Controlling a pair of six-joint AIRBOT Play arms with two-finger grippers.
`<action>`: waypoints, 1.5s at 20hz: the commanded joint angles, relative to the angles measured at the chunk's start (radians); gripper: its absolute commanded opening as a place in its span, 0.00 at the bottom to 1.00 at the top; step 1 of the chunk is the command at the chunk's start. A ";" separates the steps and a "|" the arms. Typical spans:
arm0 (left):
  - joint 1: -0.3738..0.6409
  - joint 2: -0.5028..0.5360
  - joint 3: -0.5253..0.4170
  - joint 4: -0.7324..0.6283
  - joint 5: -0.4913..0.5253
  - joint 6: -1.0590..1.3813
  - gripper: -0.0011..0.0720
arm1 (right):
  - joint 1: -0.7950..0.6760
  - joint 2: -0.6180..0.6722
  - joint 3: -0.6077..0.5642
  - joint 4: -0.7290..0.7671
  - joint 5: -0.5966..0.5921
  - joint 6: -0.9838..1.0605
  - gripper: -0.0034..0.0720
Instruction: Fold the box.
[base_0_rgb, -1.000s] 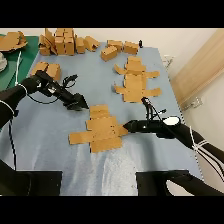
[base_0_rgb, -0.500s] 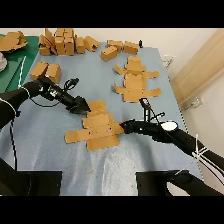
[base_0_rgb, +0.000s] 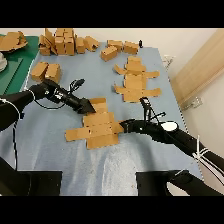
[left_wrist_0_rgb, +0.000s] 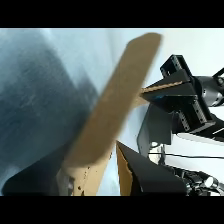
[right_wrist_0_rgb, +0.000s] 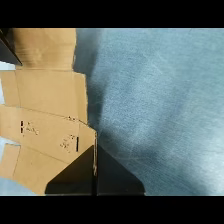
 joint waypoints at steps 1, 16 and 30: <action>-0.007 -0.006 -0.001 -0.031 0.000 0.047 0.57 | 0.001 0.001 0.000 0.004 0.000 0.000 0.05; -0.004 -0.045 0.001 -0.064 0.008 0.071 0.44 | 0.001 0.001 0.000 0.002 0.000 -0.001 0.04; -0.013 -0.039 0.002 -0.064 0.014 0.261 0.03 | -0.001 0.002 0.003 -0.005 -0.002 -0.001 0.32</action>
